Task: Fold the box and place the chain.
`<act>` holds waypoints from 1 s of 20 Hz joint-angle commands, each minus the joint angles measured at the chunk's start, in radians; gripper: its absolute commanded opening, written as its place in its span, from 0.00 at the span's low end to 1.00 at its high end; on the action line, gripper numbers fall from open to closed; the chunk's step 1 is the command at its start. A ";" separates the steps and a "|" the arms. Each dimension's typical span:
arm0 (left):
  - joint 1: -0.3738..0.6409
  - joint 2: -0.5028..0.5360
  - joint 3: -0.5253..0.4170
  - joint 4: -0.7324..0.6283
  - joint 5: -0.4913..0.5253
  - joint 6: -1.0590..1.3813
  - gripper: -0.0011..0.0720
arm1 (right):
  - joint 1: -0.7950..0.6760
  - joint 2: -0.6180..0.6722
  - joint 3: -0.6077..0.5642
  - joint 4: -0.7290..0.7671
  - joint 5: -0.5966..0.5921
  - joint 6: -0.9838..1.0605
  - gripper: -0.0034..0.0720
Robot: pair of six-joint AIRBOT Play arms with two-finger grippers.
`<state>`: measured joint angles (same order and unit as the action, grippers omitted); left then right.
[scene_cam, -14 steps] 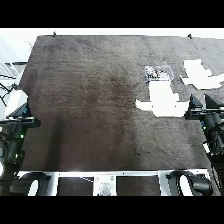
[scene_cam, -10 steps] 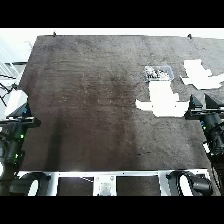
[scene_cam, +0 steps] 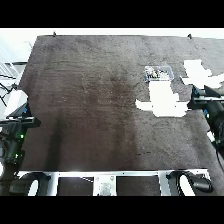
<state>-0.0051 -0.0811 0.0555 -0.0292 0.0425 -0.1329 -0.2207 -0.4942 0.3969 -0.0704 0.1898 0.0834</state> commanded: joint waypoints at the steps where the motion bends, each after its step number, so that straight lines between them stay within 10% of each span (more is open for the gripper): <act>1: 0.001 0.000 0.000 0.000 0.000 0.000 0.04 | -0.068 -0.305 0.178 -0.009 0.083 0.113 0.64; 7: 0.001 0.000 0.000 0.000 0.000 0.000 0.04 | -0.410 -0.774 0.602 -0.607 0.704 0.677 0.75; 20: 0.001 0.000 0.000 0.000 0.000 0.000 0.04 | -0.583 -1.333 1.279 -0.924 1.267 0.822 0.80</act>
<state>-0.0051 -0.0814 0.0555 -0.0288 0.0422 -0.1329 -0.7975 -1.7237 1.5879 -0.9447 1.3437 0.8791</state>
